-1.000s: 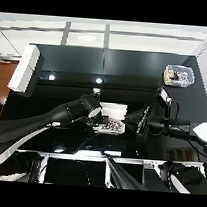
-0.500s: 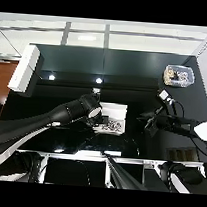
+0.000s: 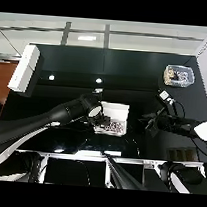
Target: Fold the box and place the chain.
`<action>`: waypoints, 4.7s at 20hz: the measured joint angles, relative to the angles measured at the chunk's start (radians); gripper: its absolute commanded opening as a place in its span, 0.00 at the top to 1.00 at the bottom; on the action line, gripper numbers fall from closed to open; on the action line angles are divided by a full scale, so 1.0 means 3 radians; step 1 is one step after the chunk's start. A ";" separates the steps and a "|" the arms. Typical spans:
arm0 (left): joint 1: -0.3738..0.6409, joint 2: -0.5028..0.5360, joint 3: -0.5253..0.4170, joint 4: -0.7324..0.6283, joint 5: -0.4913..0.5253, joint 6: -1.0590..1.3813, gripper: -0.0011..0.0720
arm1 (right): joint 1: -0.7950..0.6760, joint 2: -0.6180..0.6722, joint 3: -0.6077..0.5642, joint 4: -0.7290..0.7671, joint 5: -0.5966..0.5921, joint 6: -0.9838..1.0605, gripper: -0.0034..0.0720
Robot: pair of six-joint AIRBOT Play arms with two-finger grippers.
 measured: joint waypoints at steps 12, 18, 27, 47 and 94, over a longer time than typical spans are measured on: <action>0.0488 0.1511 -0.0509 0.0449 -0.0284 0.0811 0.31 | -0.0003 0.0000 0.0000 -0.0013 -0.0062 0.0010 0.60; 0.1816 0.2328 -0.1549 -0.0787 0.0228 0.2539 0.31 | -0.0003 0.0000 0.0001 -0.0011 -0.0085 0.0024 0.60; 0.2183 0.1822 -0.2132 -0.2382 0.0679 0.6505 0.01 | -0.0003 0.0000 0.0001 -0.0011 -0.0071 0.0139 0.60; 0.1363 0.0413 -0.1263 -0.2594 0.0520 0.8240 0.01 | -0.0003 0.0000 0.0001 -0.0013 -0.0066 0.0233 0.60; 0.1096 0.0244 -0.1108 -0.2722 0.1050 0.7876 0.44 | 0.0017 0.0000 0.0001 -0.0010 -0.0238 0.0596 0.02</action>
